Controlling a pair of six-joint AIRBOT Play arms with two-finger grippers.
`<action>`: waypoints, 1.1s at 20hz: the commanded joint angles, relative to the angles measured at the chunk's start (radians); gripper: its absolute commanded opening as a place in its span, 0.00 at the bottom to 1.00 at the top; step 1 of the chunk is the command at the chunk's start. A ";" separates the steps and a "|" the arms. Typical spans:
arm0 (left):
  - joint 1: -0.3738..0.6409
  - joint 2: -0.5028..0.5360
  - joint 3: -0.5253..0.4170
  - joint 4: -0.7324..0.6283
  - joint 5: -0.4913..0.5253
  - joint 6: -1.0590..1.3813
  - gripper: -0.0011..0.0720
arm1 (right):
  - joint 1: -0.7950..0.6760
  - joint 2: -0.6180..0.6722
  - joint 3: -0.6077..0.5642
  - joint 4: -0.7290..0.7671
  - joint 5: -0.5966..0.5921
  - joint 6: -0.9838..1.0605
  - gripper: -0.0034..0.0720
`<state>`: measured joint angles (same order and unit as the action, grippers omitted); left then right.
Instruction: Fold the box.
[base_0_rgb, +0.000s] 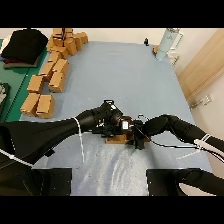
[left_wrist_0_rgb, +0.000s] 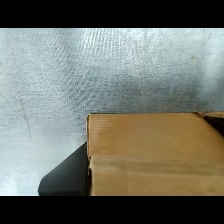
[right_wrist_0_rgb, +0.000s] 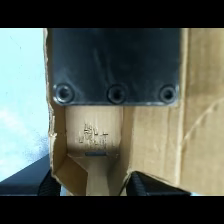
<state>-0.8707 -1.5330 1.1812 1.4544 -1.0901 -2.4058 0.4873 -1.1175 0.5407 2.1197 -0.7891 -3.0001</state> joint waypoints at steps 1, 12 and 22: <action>0.000 0.001 0.002 -0.022 -0.017 0.000 0.03 | 0.001 -0.001 0.000 0.000 0.002 -0.001 0.69; 0.081 0.045 0.004 -0.111 -0.105 0.008 0.52 | 0.001 -0.001 0.000 0.000 0.002 -0.001 0.69; 0.281 0.045 0.004 -0.518 -0.129 0.233 0.52 | 0.001 -0.001 0.000 0.000 0.002 -0.001 0.69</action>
<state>-0.6418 -1.4883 1.1843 1.0790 -1.2114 -2.2494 0.4885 -1.1175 0.5411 2.1193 -0.7876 -3.0013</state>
